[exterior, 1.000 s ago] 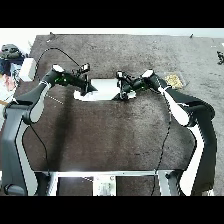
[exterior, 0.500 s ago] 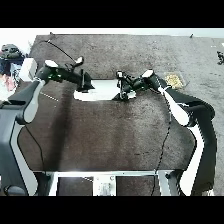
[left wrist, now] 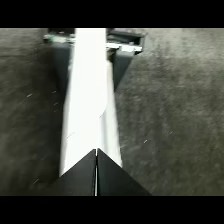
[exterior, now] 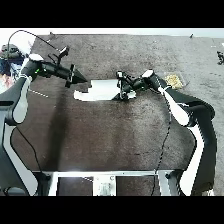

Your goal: Fold the box and place the chain.

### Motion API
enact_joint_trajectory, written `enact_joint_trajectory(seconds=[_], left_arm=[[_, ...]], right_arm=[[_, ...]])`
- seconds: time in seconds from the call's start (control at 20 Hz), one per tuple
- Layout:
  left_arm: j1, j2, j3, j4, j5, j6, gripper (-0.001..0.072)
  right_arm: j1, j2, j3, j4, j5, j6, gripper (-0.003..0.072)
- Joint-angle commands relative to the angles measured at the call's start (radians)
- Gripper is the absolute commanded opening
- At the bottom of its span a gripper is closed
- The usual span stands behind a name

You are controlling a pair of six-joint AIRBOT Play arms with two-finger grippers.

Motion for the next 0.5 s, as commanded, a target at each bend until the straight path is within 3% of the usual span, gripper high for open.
enact_joint_trajectory(seconds=[0.0, 0.15, 0.45], left_arm=[[-0.061, 0.002, -0.002, 0.048, 0.036, -0.014, 0.0011], [-0.109, 0.002, -0.002, 0.071, 0.114, -0.014, 0.001], [-0.128, 0.002, -0.002, 0.021, 0.441, -0.014, 0.0011]], right_arm=[[0.001, -0.001, 0.0, 0.001, 0.001, 0.0, 0.0412], [0.001, -0.001, 0.0, 0.001, 0.001, 0.0, 0.0412], [0.001, -0.001, 0.0, 0.001, 0.001, 0.0, 0.0412]])
